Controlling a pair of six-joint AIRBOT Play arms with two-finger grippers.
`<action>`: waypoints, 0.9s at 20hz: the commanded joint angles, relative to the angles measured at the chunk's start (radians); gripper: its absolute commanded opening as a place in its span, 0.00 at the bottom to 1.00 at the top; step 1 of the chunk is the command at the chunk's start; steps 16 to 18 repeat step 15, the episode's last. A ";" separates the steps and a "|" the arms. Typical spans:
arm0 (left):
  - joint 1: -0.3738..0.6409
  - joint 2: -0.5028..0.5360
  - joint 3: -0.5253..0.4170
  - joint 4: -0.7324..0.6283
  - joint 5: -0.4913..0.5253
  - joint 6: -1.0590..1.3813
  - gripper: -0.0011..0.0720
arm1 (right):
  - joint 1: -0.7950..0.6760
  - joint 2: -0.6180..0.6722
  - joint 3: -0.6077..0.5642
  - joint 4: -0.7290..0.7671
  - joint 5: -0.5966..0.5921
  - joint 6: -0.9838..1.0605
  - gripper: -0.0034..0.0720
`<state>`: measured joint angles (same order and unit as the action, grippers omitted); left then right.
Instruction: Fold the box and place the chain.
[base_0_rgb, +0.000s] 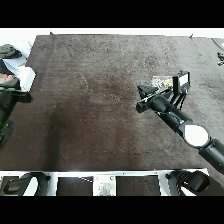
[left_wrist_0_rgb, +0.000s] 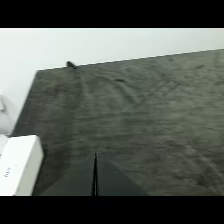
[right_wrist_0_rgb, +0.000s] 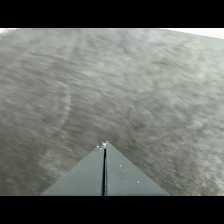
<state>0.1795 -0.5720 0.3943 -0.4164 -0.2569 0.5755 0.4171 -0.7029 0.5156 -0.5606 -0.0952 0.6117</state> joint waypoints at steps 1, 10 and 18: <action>-0.110 0.066 -0.053 -0.011 0.032 0.009 0.02 | 0.066 0.090 -0.092 0.047 -0.205 0.018 0.03; -0.125 0.159 -0.121 -0.010 -0.040 0.001 0.03 | 0.066 0.206 -0.265 0.026 -0.369 -0.111 0.03; -0.125 0.159 -0.121 -0.010 -0.041 0.001 0.03 | 0.066 0.206 -0.265 0.026 -0.369 -0.111 0.03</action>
